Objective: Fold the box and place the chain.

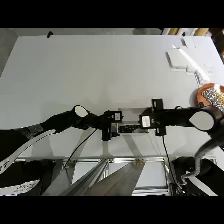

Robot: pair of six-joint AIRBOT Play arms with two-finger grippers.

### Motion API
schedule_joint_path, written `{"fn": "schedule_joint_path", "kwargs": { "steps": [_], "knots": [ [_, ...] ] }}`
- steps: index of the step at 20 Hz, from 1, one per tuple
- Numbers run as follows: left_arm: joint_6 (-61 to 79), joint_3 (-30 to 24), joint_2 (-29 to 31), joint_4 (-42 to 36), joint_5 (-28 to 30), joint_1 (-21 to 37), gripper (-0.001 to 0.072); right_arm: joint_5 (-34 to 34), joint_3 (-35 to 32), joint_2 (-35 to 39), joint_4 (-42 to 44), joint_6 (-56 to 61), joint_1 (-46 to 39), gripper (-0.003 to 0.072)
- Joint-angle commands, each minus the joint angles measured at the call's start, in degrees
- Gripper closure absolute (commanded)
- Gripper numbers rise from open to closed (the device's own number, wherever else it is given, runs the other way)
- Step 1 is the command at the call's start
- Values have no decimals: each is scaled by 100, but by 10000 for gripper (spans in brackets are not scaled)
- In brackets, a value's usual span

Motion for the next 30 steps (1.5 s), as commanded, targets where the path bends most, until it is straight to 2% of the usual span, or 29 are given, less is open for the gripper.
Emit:
{"fn": "schedule_joint_path", "kwargs": {
  "steps": [1, 3, 10, 11, 15, 22, 23, 24, 25, 27, 30],
  "knots": [
    [2, 0, 4, 2, 2, 4, 542, 435, -42, -63, -407, -160, -935, 412],
    [2, 0, 4, 2, 2, 4, 542, 404, -50, -297, -678, -514, -1062, 415],
    [2, 0, 4, 2, 2, 4, 542, 175, -120, -1537, -601, -981, -1058, 440],
    [2, 0, 4, 2, 2, 4, 542, 173, -120, -1635, -520, -1110, -1058, 466],
    [2, 0, 4, 2, 2, 4, 542, 144, -131, -1915, 74, -1510, -1056, 468],
    [2, 0, 4, 2, 2, 4, 542, 280, -315, -1928, 339, -1700, -1056, 471],
    [2, 0, 4, 2, 2, 4, 542, 313, -361, -1928, 334, -1700, -1058, 497],
    [2, 0, 4, 2, 2, 4, 542, 363, -382, -1926, 313, -1698, -1058, 560],
    [0, 0, 2, 2, 2, 4, 542, 448, -380, -1886, 212, -1646, -1056, 661],
    [2, 0, 4, 2, 2, 4, 542, 446, -380, -1565, -192, -1318, -1056, 674],
    [0, 0, 2, 4, 2, 4, 542, 525, -380, -693, -501, -920, -1047, 673]
  ]
}}
